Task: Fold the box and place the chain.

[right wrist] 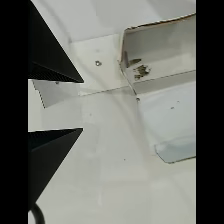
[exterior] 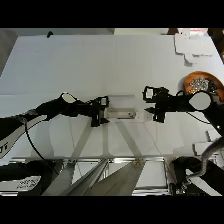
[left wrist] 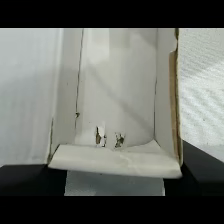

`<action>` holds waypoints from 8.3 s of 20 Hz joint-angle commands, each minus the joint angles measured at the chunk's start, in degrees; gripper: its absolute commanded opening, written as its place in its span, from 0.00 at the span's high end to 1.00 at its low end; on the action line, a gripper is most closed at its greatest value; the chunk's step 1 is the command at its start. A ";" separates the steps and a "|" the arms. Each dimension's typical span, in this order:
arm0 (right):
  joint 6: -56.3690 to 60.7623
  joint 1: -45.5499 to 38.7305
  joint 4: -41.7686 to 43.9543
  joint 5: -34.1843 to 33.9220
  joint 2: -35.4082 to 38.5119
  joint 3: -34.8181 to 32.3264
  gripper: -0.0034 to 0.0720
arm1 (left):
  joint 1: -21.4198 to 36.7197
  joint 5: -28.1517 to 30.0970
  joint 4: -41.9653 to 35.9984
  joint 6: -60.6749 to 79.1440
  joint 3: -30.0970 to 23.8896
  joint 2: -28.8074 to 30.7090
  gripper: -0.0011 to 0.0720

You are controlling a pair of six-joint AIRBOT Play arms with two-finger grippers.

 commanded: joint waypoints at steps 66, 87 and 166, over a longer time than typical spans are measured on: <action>37.29 -19.52 15.34 5.05 -10.97 -10.78 0.95 | 0.00 0.00 0.00 0.02 -0.02 0.04 0.60; 26.01 -14.51 46.23 10.01 -19.17 -10.75 0.62 | 0.00 0.00 0.00 0.02 -0.02 0.04 0.60; 94.05 17.55 -22.49 -2.80 -15.26 4.72 0.41 | 0.00 0.00 0.00 0.02 -0.02 0.09 0.60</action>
